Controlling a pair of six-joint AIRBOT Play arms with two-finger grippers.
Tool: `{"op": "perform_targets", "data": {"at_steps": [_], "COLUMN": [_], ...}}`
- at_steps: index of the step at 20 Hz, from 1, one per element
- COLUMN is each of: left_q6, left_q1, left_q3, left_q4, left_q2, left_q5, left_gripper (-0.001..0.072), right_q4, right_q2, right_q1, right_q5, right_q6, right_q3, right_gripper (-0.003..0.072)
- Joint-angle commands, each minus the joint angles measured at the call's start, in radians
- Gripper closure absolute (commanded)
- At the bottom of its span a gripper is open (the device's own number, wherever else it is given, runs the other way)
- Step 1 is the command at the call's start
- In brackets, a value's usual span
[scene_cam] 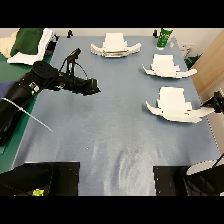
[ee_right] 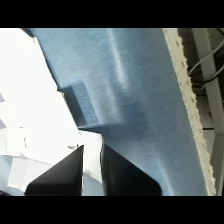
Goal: Fold the box.
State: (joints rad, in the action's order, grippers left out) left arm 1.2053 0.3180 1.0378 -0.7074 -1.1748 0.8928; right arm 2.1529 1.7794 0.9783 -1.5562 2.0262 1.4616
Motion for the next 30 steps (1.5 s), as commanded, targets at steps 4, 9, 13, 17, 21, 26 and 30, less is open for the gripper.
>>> {"op": "perform_targets", "data": {"at_steps": [4,9,13,17,21,26,30], "left_q6": [0.0,-0.001,0.0,0.034,0.032,0.018,0.018], "left_q1": [0.0,0.0,0.0,0.0,0.0,0.0,0.0], "left_q3": [0.0,0.0,0.0,0.0,-0.023,-0.229,-0.391], "left_q4": [0.002,0.002,0.002,0.002,-0.024,-0.027,-0.073], "left_q2": [0.0,0.0,0.0,0.001,0.043,0.245,0.393], "left_q5": [0.0,-0.005,-0.026,-0.011,0.115,0.186,0.181], "left_gripper": [0.0696,0.0696,0.0695,0.0696,0.0697,0.0696,0.0696], "right_q4": [0.029,0.029,0.078,0.098,0.126,0.116,0.084], "right_q2": [0.002,-0.006,-0.067,-0.213,-0.463,-0.867,-1.04], "right_q1": [-0.002,-0.055,-0.178,-0.338,-0.481,-0.678,-0.786], "right_q5": [-0.027,-0.026,-0.001,0.124,0.239,0.423,0.45], "right_q6": [0.037,0.038,0.032,0.02,-0.029,-0.208,-0.348], "right_q3": [0.008,0.008,-0.012,-0.196,-0.474,-0.842,-0.999], "right_gripper": [0.0682,0.0686,0.0686,0.0687,0.0687,0.0687,0.0681]}}
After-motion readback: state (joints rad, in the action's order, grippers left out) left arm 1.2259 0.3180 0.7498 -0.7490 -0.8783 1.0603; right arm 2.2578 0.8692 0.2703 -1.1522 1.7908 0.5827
